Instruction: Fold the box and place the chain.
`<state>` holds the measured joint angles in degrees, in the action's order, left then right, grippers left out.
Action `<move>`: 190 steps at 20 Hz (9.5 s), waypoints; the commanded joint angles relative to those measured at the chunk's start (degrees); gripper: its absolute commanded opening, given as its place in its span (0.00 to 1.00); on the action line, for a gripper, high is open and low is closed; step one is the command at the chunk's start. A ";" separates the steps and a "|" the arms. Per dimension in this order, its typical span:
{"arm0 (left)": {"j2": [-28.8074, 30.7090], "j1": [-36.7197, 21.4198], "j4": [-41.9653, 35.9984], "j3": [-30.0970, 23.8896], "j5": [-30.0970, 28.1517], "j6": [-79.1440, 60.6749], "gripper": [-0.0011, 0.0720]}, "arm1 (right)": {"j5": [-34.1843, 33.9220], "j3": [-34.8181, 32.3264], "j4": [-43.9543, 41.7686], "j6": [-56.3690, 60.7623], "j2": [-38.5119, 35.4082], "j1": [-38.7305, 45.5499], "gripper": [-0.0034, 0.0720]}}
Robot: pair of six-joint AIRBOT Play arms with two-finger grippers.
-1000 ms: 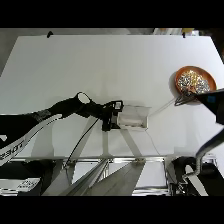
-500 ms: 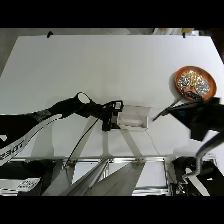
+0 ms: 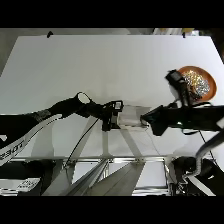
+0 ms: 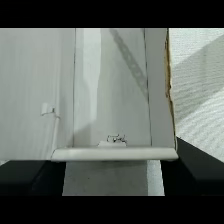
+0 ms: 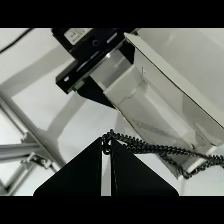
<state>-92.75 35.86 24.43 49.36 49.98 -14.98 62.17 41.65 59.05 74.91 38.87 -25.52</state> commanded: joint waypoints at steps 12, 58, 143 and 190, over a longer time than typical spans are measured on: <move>0.04 -0.04 0.00 0.07 -0.02 -0.02 0.39 | 2.86 2.80 13.09 5.11 10.12 -5.95 0.21; 0.04 -0.04 0.02 0.07 -0.02 -0.02 0.39 | 7.43 -0.61 23.80 11.54 6.25 17.18 0.07; 0.04 -0.04 0.02 0.07 -0.02 -0.02 0.39 | -11.96 -3.58 24.55 10.38 32.13 19.39 0.33; 0.04 -0.04 0.00 0.07 -0.02 -0.02 0.39 | -15.61 -3.69 29.57 9.90 32.24 19.39 0.09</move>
<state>-92.75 35.86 24.43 49.36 49.95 -14.98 47.94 38.00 88.73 84.84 70.83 -6.11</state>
